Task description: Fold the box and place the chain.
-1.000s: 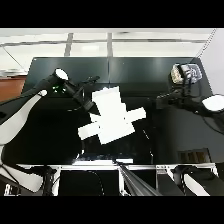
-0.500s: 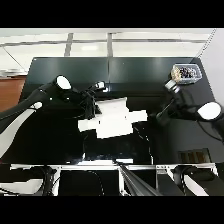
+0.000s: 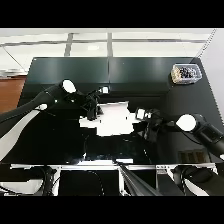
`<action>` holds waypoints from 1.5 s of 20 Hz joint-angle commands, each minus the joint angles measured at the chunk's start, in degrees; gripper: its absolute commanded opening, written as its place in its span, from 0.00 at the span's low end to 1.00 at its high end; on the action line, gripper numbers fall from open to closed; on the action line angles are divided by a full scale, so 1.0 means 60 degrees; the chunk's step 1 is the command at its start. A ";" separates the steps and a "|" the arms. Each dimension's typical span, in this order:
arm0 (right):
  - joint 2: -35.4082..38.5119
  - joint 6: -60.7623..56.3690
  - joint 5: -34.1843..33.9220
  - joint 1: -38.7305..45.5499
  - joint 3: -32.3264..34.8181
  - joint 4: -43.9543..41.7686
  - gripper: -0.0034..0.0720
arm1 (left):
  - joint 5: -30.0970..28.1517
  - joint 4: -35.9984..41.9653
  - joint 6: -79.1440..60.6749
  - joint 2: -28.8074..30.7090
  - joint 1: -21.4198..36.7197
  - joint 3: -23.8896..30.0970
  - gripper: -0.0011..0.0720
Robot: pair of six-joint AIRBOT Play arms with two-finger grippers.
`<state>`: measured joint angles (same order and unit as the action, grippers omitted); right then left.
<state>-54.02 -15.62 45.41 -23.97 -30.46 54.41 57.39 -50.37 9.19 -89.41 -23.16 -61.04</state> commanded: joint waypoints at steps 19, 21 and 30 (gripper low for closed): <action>-0.1861 0.2073 -0.2011 -0.1606 -0.0124 -0.1067 0.98 | -0.0025 0.0007 -0.0036 -0.0011 -0.0022 0.0004 0.05; -0.1825 0.2073 -0.2000 -0.1326 -0.0390 -0.1075 0.98 | -0.0025 0.0007 -0.0036 -0.0011 -0.0018 0.0004 0.05; -0.1851 0.2386 -0.1821 -0.0069 -0.1093 -0.2142 0.98 | -0.0029 0.0007 -0.0036 -0.0011 -0.0022 0.0004 0.05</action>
<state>-65.01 -2.68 33.87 -25.71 -36.51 44.36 57.23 -50.28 8.99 -89.45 -23.27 -61.04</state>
